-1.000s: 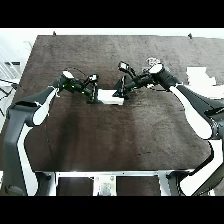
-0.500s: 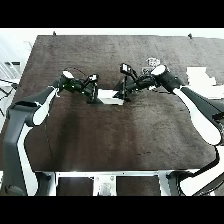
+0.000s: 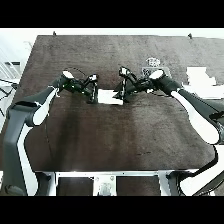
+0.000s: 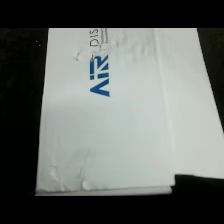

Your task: Fold the box and place the chain.

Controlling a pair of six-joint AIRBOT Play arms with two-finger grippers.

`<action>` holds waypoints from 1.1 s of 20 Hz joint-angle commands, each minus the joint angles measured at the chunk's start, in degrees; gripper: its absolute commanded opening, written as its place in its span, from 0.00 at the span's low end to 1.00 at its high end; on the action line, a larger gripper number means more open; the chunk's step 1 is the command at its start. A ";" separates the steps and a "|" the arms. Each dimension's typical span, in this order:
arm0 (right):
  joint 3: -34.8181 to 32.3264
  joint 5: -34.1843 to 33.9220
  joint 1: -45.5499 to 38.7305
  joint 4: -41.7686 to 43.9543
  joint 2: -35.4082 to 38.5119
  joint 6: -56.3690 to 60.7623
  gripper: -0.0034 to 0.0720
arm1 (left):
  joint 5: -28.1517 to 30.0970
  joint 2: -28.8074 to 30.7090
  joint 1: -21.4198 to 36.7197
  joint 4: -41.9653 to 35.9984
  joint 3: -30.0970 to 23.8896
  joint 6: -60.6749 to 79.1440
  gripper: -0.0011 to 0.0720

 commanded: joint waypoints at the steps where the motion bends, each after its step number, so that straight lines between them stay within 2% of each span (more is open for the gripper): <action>1: -0.07 -0.09 1.01 0.07 -0.11 -1.14 0.55 | 0.15 0.00 0.07 0.02 0.04 0.02 0.67; 9: -2.19 0.00 1.62 2.97 1.53 -3.52 0.54 | 0.20 0.00 0.07 0.02 0.04 0.02 0.67; 15: -6.32 -5.46 1.70 6.29 1.53 -8.68 0.52 | 0.20 0.00 0.07 0.02 0.04 0.00 0.67; 22: -6.56 -8.28 1.68 6.45 1.51 -10.99 0.52 | 0.15 0.00 0.07 0.04 0.04 0.00 0.67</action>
